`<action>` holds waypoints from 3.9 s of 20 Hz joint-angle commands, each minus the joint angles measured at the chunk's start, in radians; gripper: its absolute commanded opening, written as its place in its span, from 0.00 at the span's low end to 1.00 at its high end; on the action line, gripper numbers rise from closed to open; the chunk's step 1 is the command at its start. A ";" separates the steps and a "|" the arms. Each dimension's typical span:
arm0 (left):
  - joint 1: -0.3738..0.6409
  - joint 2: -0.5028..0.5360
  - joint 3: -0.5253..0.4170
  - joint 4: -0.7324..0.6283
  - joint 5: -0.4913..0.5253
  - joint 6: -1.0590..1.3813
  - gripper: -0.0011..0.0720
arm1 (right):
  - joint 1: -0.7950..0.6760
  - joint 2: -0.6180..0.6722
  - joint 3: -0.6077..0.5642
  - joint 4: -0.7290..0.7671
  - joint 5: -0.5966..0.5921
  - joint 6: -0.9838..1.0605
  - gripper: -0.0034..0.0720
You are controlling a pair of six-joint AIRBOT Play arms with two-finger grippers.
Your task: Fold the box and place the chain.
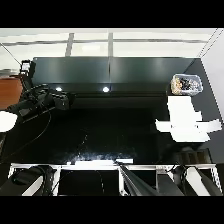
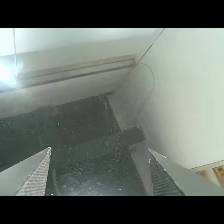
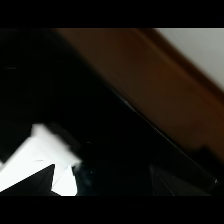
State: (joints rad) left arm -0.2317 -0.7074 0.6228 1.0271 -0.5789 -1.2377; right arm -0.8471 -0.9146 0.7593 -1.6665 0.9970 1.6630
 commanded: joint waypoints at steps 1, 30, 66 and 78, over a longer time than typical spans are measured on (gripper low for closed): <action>-0.001 0.000 0.000 -0.007 0.000 -0.001 0.98 | -0.410 -0.193 0.070 0.581 0.130 -0.456 1.00; -0.001 -0.025 0.000 -0.020 0.010 -0.001 0.98 | -0.142 -0.777 0.458 0.655 0.638 -0.786 0.22; 0.202 -0.668 0.001 -0.661 -0.549 0.450 0.98 | 1.025 0.227 -0.333 0.960 -0.014 -0.622 0.08; 0.049 -0.884 0.014 -0.938 -0.784 1.010 0.98 | 1.038 0.227 -0.333 0.960 -0.014 -0.632 0.08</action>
State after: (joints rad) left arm -0.1699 -1.5623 0.6292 0.1654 -1.2766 -0.3779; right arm 0.1898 -0.6891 0.4271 -0.7067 0.9836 1.0309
